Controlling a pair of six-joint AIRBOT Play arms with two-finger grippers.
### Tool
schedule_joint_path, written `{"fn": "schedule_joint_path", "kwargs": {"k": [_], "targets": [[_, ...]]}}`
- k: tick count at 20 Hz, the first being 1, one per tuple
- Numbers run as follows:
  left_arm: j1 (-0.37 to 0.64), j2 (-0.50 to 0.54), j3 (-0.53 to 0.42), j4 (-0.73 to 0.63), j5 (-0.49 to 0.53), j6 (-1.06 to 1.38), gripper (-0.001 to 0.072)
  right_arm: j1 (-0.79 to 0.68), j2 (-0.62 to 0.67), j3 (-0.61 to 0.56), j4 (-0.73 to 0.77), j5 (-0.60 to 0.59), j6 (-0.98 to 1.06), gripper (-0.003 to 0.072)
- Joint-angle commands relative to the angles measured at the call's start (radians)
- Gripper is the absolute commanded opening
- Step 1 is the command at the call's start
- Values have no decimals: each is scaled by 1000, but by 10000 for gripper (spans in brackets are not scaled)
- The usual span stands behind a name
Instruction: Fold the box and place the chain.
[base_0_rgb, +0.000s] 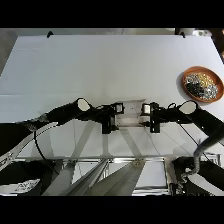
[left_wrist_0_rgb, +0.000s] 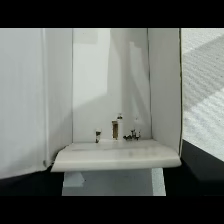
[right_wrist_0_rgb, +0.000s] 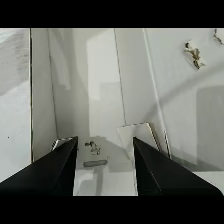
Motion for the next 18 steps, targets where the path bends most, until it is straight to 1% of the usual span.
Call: {"fn": "schedule_joint_path", "kwargs": {"k": [1,2,3,4,5,6,7,9,10,11,13,15,18], "targets": [[1,1,0,1,0,1,373,0,0,-6,1,-4,1,287],[1,1,-1,0,0,1,373,0,0,-11,1,-6,1,99],[1,1,0,1,0,1,373,0,-1,-15,0,-6,0,40],[1,1,-1,1,0,1,373,0,-1,-20,1,-6,0,98],[1,1,0,0,0,1,373,0,-1,-26,2,-7,1,225],[1,1,-1,1,0,1,373,0,-1,-32,5,-11,0,295],[1,1,-1,1,0,1,373,0,-1,-36,4,-13,0,296],[1,1,0,1,0,1,373,0,0,-36,4,-13,1,284],[1,1,-1,1,0,1,373,0,6,-36,-5,-13,3,198],[1,1,0,1,0,1,373,0,21,-36,-26,-13,14,25],[1,1,0,1,0,1,373,-2,82,-36,-105,-24,83,14],[1,1,-1,1,0,1,373,-2,171,-36,-240,-39,217,14],[1,1,-1,1,0,1,373,-2,324,-36,-443,-39,513,13]]}}
